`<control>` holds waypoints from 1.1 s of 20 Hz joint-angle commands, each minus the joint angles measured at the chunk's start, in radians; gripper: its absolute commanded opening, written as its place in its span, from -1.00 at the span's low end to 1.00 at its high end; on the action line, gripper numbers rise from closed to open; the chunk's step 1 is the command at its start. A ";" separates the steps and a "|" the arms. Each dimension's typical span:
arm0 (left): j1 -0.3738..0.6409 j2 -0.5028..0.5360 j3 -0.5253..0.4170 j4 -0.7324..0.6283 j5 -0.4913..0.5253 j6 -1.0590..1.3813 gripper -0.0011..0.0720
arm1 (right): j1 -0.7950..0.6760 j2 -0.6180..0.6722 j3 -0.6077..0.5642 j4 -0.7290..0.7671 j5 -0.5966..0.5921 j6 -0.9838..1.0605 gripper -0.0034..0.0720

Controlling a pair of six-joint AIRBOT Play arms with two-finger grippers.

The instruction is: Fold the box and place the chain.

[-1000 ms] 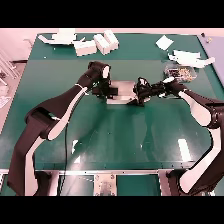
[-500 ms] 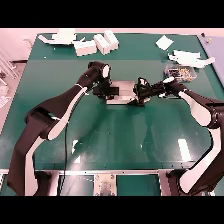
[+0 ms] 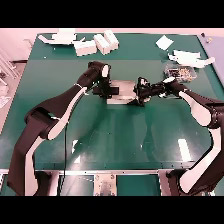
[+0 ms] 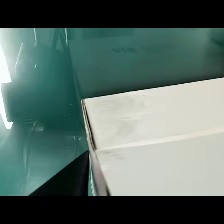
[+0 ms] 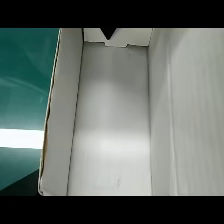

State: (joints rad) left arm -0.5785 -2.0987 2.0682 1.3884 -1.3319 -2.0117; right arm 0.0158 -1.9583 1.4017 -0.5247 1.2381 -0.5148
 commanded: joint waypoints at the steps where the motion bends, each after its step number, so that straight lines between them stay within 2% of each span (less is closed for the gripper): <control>1: -0.001 -0.002 0.001 -0.003 0.005 0.006 -0.91 | 0.001 0.000 0.000 0.000 0.001 -0.002 0.58; 10: 0.000 -0.003 0.001 -0.004 -0.013 0.023 -0.91 | 0.001 0.000 0.000 0.000 0.001 -0.002 0.58; 11: 0.000 -0.003 0.001 -0.004 -0.014 0.023 -0.44 | 0.001 0.000 0.000 0.000 0.002 -0.002 0.58; 12: 0.000 -0.003 0.001 -0.006 -0.015 0.023 0.14 | 0.001 0.000 0.000 0.000 0.001 -0.002 0.58; 13: 0.000 -0.002 0.001 -0.009 -0.015 0.023 0.22 | 0.001 0.000 0.000 0.000 0.001 -0.002 0.58; 22: 0.000 0.029 0.002 -0.028 -0.003 0.032 0.22 | 0.001 0.000 0.000 0.000 0.001 -0.002 0.58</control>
